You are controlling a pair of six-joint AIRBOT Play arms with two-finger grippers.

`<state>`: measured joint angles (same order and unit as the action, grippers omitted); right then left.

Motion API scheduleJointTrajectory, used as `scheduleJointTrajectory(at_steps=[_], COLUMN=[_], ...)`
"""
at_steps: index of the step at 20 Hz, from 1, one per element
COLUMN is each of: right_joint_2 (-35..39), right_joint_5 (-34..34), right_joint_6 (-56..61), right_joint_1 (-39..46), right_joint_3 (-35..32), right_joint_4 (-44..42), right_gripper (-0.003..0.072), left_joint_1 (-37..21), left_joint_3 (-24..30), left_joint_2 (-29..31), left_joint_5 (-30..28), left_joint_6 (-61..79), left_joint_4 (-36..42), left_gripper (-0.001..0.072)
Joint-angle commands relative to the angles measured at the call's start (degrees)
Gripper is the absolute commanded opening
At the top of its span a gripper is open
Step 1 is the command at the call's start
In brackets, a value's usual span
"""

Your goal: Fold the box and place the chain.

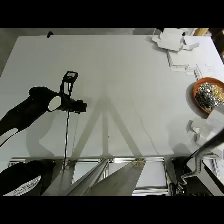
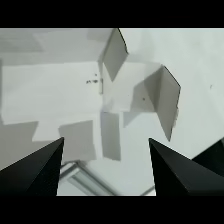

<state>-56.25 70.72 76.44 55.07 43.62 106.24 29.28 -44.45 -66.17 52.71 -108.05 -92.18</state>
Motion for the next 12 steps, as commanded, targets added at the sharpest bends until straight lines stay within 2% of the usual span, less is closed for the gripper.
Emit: scheduleJointTrajectory(at_steps=[1,5,7,10,12], right_joint_2=[-2.3,-6.8,-6.9,-7.8,-10.3], right_joint_5=[-1.0,-3.4,-7.0,-11.3,-11.9], right_joint_6=[-1.4,-2.0,-2.4,-4.0,-4.5], right_joint_1=[7.0,8.7,8.7,8.7,8.7], right_joint_3=[-0.6,-0.5,-0.5,-0.5,-0.5], right_joint_4=[2.7,6.5,7.2,8.4,7.7], right_gripper=[0.0544,0.0544,0.0544,0.0515,0.0499], left_joint_1=[0.0,0.0,0.0,0.0,0.0], left_joint_3=[0.0,0.0,0.0,0.0,0.0], left_joint_2=[0.0,0.0,0.0,0.0,0.0], left_joint_5=[0.0,0.0,0.0,0.0,0.0], left_joint_6=[0.0,0.0,0.0,0.0,0.0], left_joint_4=[0.0,0.0,0.0,0.0,0.0], left_gripper=[0.0342,0.0342,0.0342,0.0342,0.0342])
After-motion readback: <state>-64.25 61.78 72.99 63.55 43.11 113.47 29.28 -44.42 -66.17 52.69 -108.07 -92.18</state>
